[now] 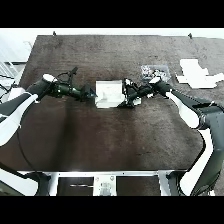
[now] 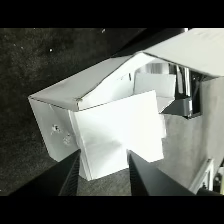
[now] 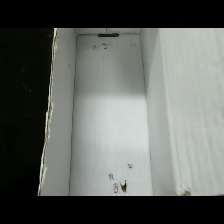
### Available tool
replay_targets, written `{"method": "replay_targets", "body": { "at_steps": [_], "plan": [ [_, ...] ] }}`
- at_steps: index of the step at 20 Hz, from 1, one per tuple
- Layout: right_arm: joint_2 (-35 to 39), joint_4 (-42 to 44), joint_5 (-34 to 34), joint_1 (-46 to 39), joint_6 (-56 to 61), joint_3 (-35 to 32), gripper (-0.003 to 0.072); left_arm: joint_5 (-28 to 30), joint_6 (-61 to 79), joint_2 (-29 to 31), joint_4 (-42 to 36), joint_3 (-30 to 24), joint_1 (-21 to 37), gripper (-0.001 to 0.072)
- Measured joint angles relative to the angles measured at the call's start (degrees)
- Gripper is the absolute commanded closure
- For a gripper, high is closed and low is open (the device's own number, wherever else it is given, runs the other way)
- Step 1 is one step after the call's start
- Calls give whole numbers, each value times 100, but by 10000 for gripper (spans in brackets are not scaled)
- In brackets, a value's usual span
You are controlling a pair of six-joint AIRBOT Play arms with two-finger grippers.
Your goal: Fold the box and place the chain.
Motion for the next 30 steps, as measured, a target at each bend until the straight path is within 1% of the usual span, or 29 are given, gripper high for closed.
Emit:
{"method": "replay_targets", "body": {
  "at_steps": [3, 8, 12, 20, 25, 30],
  "plan": [
    [0, 2, 0, 0, 0, 0, 99, -9, -498, 0, 612, 299, -192, 356],
    [0, 2, 0, 0, 0, 0, 100, 22, -1285, 0, 1346, 632, -485, 356],
    [0, 0, -2, 0, 0, 0, 99, 103, -1919, 0, 1862, 743, -728, 356],
    [0, 2, -2, 0, 0, 0, 99, 275, -2889, 0, 2400, 811, -909, 355],
    [0, 2, -2, 0, 0, 0, 99, 284, -3665, -4, 3298, 1152, -1193, 355],
    [0, 0, -2, 0, 0, 0, 100, 289, -4253, -55, 3842, 1325, -1438, 355]
  ]
}}
